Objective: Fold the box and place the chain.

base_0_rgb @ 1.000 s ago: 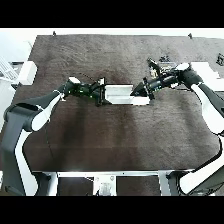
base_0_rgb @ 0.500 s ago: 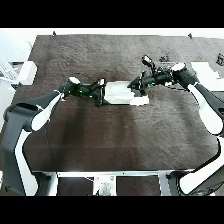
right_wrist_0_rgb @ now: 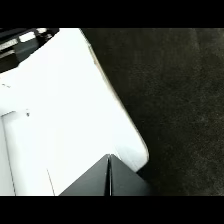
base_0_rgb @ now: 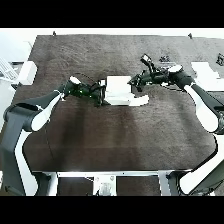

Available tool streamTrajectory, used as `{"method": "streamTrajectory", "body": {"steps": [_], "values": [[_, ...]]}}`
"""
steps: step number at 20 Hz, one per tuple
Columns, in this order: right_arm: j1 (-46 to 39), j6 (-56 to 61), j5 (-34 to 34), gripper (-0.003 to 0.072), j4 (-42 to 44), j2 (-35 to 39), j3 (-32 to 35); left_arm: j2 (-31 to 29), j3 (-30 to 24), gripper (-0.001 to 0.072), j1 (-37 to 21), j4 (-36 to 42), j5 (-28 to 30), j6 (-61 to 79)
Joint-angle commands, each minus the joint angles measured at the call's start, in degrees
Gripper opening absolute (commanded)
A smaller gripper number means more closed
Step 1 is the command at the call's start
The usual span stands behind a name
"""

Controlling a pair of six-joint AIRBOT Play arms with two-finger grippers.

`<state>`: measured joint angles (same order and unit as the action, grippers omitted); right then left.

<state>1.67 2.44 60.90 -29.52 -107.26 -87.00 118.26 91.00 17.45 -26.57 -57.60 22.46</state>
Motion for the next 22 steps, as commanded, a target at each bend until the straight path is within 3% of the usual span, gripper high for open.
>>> {"method": "streamTrajectory", "body": {"steps": [1, 14, 19, 22], "values": [[0.72, 0.28, -1.09, 0.0011, 0.52, -2.56, -0.22, 0.04, -0.02, 0.0357, -0.02, -0.61, 0.09, 0.07], [2.86, 0.39, -1.03, 0.0009, -2.67, -4.04, -2.38, 0.04, -0.02, 0.0357, -0.02, -0.44, 0.07, 0.04], [1.79, 0.66, -0.85, 0.0008, -2.71, 2.21, -2.38, 0.04, -0.02, 0.0356, -0.02, -0.44, 0.02, 0.04], [0.57, 0.57, -0.70, 0.0007, -4.79, 8.26, 2.01, 0.04, -0.02, 0.0357, -0.02, -0.44, 0.04, 0.04]]}}
